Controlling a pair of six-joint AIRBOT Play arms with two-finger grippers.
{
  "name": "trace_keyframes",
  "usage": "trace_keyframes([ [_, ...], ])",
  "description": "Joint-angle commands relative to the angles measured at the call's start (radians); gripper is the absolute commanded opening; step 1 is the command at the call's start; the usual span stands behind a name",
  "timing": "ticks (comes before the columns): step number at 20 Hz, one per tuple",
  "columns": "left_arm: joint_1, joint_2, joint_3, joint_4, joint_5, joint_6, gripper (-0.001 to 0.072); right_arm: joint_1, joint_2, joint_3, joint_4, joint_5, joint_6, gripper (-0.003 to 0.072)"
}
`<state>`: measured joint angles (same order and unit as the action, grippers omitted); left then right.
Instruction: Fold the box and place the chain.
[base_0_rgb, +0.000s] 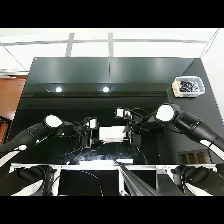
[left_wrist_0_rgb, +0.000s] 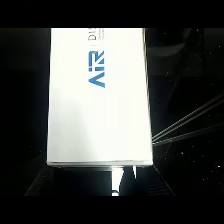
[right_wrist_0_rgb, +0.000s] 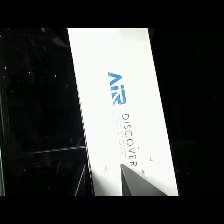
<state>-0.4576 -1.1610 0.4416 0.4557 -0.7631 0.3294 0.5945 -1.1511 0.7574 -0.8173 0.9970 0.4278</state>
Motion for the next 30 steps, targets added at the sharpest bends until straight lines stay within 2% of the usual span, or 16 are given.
trace_keyframes([
  [1, 0.0, -0.001, 0.0, 0.0, 0.0, 0.001, 0.0326, -0.013, 0.032, 0.04, 0.021, 0.028, 0.137, 0.0245],
  [4, 0.0, -0.001, 0.0, 0.0, 0.0, 0.001, 0.0327, -0.083, 0.051, 0.057, 0.064, 0.125, 0.438, 0.0233],
  [5, 0.0, -0.001, 0.0, 0.0, 0.0, 0.001, 0.0327, -0.102, 0.051, 0.034, 0.101, 0.132, 0.499, 0.0],
  [9, 0.0, -0.001, 0.0, 0.0, 0.0, 0.001, 0.0327, -0.113, 0.002, -0.063, 0.44, 0.038, 0.52, 0.0004],
  [11, 0.0, -0.001, 0.0, 0.0, 0.0, 0.001, 0.0327, -0.105, -0.059, -0.063, 0.502, 0.032, 0.519, 0.0006],
  [17, 0.0, -0.001, 0.0, 0.0, 0.0, 0.001, 0.0327, -0.1, -0.177, -0.064, 0.388, 0.01, 0.554, 0.0006],
  [19, 0.0, -0.001, 0.0, 0.0, 0.0, 0.001, 0.0327, -0.1, -0.182, -0.064, 0.34, -0.01, 0.575, 0.0006],
  [24, 0.0, -0.001, 0.0, 0.0, 0.0, 0.0, 0.0327, -0.1, -0.18, -0.063, 0.342, -0.007, 0.571, 0.0006],
  [27, 0.0, -0.001, 0.0, 0.0, 0.0, 0.0, 0.0328, -0.106, -0.159, -0.032, 0.341, 0.04, 0.565, 0.0006],
  [30, 0.0, -0.001, 0.0, -0.002, 0.002, 0.0, 0.0339, -0.164, -0.071, 0.034, 0.341, 0.195, 0.572, 0.0006],
])
